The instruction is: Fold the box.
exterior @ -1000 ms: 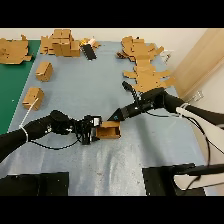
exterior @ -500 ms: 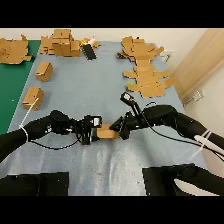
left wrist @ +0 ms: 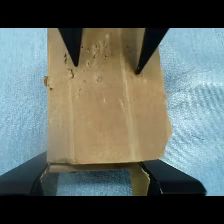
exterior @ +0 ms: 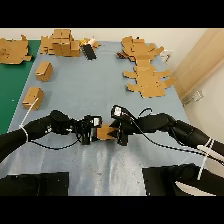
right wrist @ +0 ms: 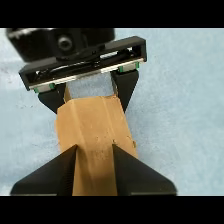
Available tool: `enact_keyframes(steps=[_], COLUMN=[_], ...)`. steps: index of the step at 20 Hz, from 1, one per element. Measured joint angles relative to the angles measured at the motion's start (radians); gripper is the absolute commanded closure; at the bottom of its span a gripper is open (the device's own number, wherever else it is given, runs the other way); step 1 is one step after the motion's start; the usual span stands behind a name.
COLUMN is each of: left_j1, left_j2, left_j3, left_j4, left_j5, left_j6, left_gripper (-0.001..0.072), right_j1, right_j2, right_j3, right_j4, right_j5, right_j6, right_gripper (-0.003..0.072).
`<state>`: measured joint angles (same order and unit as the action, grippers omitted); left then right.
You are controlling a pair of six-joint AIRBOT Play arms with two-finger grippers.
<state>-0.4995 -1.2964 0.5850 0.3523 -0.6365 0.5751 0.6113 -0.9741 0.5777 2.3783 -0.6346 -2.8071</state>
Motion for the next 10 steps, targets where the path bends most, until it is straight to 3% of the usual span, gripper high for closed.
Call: enact_keyframes(steps=[10], left_j1=[0.0], left_j2=[0.0], left_j3=[0.0], left_j4=[0.0], left_j5=[0.0], left_j6=[0.0], left_gripper=[0.0189], right_j1=[0.034], right_j2=[0.002], right_j3=[0.0], right_j4=[-0.092], right_j5=[0.026], right_j6=[-0.176], right_gripper=[0.0235])
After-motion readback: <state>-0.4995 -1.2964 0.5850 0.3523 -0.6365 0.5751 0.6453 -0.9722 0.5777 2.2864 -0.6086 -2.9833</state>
